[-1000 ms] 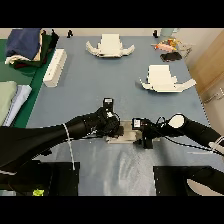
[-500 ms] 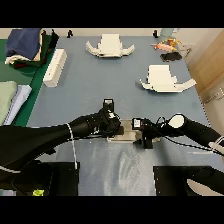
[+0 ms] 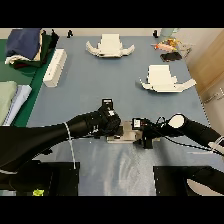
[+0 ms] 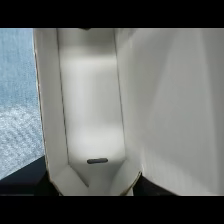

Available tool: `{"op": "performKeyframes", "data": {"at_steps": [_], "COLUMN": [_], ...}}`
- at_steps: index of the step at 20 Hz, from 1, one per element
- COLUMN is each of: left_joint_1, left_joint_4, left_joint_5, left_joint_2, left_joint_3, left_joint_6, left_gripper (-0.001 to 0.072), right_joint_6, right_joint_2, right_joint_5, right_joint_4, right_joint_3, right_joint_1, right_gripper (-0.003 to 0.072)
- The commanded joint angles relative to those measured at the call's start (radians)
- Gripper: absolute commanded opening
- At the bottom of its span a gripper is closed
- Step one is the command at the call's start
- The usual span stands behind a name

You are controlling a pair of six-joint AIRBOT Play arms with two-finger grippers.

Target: Fold the box.

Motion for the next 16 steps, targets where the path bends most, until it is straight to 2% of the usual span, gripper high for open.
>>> {"op": "performKeyframes", "data": {"at_steps": [1, 3, 4, 5, 6, 8, 11, 13, 14, 15, 16], "left_joint_1": [0.009, 0.028, 0.042, 0.055, 0.068, 0.1, 0.136, 0.176, 0.205, 0.241, 0.286], "left_joint_4": [0.003, 0.003, 0.003, 0.003, 0.003, 0.003, 0.015, 0.011, 0.006, -0.002, -0.023], "left_joint_5": [-0.074, -0.175, -0.24, -0.297, -0.356, -0.449, -0.41, -0.375, -0.355, -0.318, -0.274], "left_joint_2": [0.07, 0.152, 0.204, 0.254, 0.303, 0.39, 0.468, 0.481, 0.481, 0.481, 0.481], "left_joint_3": [0.018, 0.022, 0.025, 0.025, 0.025, 0.025, 0.021, -0.024, -0.058, -0.106, -0.157], "left_joint_6": [0.027, 0.08, 0.109, 0.146, 0.173, 0.201, 0.29, 0.343, 0.368, 0.389, 0.41], "left_gripper": [0.0604, 0.0575, 0.0432, 0.0322, 0.0274, 0.0268, 0.0268, 0.0267, 0.0179, 0.0018, 0.0017], "right_joint_6": [0.0, 0.0, 0.0, 0.0, 0.0, 0.0, 0.0, 0.0, 0.0, 0.0, 0.0], "right_joint_2": [0.001, 0.001, 0.001, 0.001, 0.001, 0.001, 0.001, 0.001, 0.001, 0.001, 0.001], "right_joint_5": [0.0, 0.0, 0.0, 0.0, 0.0, 0.001, 0.0, 0.0, 0.0, 0.0, 0.0], "right_joint_4": [0.0, 0.0, 0.0, 0.0, 0.0, 0.0, 0.0, 0.0, 0.0, 0.0, 0.0], "right_joint_3": [0.0, 0.0, 0.0, 0.0, 0.0, 0.0, 0.0, 0.0, 0.0, 0.0, 0.0], "right_joint_1": [0.001, 0.001, 0.001, 0.001, 0.001, 0.001, 0.001, 0.001, 0.001, 0.001, 0.001], "right_gripper": [0.0504, 0.0504, 0.0504, 0.0504, 0.0504, 0.0504, 0.0504, 0.0505, 0.0504, 0.0504, 0.0504]}}
